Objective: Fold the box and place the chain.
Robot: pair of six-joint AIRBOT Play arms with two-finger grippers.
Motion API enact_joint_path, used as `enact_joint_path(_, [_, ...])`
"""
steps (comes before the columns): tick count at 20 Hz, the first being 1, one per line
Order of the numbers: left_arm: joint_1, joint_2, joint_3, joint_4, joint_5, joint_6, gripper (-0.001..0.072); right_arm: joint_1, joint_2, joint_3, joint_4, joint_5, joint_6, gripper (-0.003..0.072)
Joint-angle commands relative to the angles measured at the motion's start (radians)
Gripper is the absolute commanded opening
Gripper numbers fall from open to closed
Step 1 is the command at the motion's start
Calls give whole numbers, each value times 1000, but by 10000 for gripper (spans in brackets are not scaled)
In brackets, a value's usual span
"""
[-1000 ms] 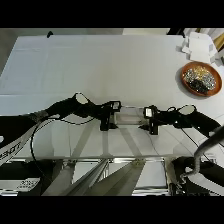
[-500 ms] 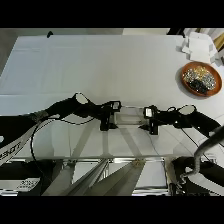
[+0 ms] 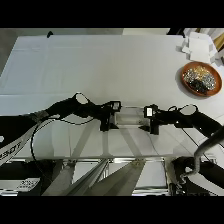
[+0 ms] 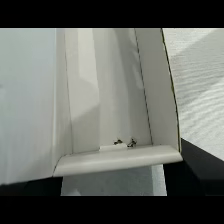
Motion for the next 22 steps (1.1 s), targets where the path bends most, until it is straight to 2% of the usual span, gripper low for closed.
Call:
enact_joint_path(1, [0, 1, 0, 0, 3, 2, 391, -1, 49, 1, -145, 0, 138, 694])
enact_joint_path(4, [0, 1, 0, 0, 3, 2, 391, -20, 124, 1, -277, 7, 267, 694])
enact_joint_path(7, [0, 1, 0, 0, 3, 2, 391, -71, 223, 1, -349, 39, 335, 693])
enact_joint_path(8, [0, 1, 0, 0, 3, 2, 391, -86, 263, 1, -351, 45, 355, 679])
enact_joint_path(9, [0, 1, 0, 0, 3, 2, 391, -91, 302, 1, -343, 49, 377, 631])
enact_joint_path(12, [0, 1, 0, 0, 3, 2, 391, -91, 396, 1, -214, 103, 390, 285])
enact_joint_path(13, [0, 1, 0, 0, 3, 2, 391, -91, 406, 1, -147, 145, 391, 91])
enact_joint_path(14, [0, 1, 0, 0, 3, 1, 391, -91, 405, 0, -69, 190, 388, 14])
enact_joint_path(16, [0, 1, 0, 0, 3, 2, 391, -60, 397, 0, 80, 180, 386, 14])
enact_joint_path(18, [0, 1, 0, 0, 3, 2, 391, -3, 380, 0, 180, 94, 388, 14])
enact_joint_path(20, [0, 1, 0, 0, 3, 2, 391, 62, 337, 0, 256, -31, 430, 14])
enact_joint_path(22, [0, 1, 0, 0, 3, 2, 391, 108, 265, 0, 266, -189, 508, 14])
